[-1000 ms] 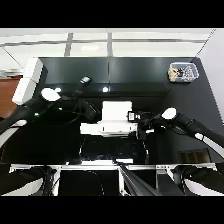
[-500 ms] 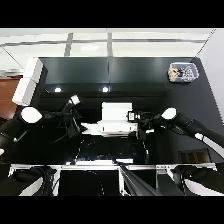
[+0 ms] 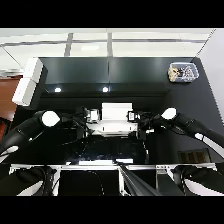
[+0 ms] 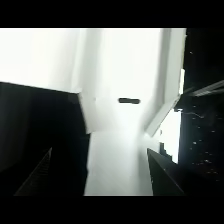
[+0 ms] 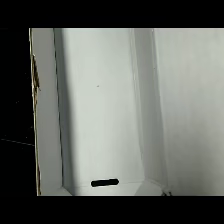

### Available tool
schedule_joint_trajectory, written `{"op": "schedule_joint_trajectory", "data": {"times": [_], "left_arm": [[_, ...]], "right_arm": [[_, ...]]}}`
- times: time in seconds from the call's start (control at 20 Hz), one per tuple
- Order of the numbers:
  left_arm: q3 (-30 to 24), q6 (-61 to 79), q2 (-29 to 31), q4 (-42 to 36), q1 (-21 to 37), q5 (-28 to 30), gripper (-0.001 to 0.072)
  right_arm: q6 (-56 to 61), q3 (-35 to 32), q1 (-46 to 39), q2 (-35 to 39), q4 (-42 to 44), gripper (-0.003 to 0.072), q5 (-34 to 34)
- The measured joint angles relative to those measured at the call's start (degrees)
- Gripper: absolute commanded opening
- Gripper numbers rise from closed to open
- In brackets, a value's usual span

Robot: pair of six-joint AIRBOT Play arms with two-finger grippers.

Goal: Fold the box and place the chain.

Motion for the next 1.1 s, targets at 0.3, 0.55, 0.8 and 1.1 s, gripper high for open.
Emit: {"op": "schedule_joint_trajectory", "data": {"times": [0.3,0.55,0.8,1.1], "left_arm": [[2.2,8.2,-5.9,-7.4,1.3,-5.1,0.0709],[2.5,11.1,-7.7,-11.3,1.3,-5.5,0.0708],[2.9,12.0,-8.1,-11.7,1.3,-4.6,0.0671],[3.3,12.1,-8.1,-11.5,1.3,-5.0,0.0490]], "right_arm": [[0.0,0.0,0.0,0.0,0.0,0.0228,0.0],[0.0,0.0,0.0,0.0,0.0,0.0228,0.0],[0.0,0.0,0.0,0.0,0.0,0.0228,0.0],[0.0,0.0,0.0,0.0,0.0,0.0228,0.0]]}}
